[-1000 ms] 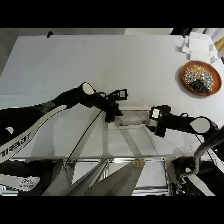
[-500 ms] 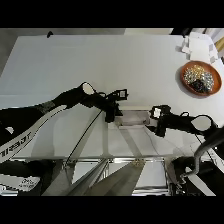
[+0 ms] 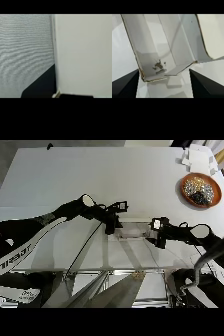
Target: Fold the box and place the chain.
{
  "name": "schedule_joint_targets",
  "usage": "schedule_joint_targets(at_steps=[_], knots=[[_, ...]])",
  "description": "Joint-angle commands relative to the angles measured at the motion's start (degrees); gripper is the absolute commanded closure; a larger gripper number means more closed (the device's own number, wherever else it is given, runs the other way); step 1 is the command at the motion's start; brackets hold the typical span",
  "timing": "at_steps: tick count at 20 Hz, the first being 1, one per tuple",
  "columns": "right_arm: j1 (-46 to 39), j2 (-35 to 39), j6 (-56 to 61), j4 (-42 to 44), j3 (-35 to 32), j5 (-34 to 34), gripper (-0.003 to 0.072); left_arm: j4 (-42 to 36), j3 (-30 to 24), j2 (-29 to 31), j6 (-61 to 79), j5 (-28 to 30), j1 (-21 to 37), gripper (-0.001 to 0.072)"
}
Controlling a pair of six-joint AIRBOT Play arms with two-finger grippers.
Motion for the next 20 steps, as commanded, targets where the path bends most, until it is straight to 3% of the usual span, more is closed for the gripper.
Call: schedule_joint_targets(at_steps=[1,10,20], knots=[[-0.63,-2.10,-5.51,3.43,0.09,1.20,-0.0004,0.02,-0.02,0.04,0.00,0.04,-0.02,0.0701],[-0.66,-8.41,-8.09,4.24,2.56,3.41,-0.0005,0.02,-0.02,0.04,0.00,0.02,-0.02,0.0701],[-0.63,-9.99,-9.27,5.42,2.56,5.40,-0.0005,0.02,-0.02,0.04,0.00,0.02,-0.02,0.0701]])
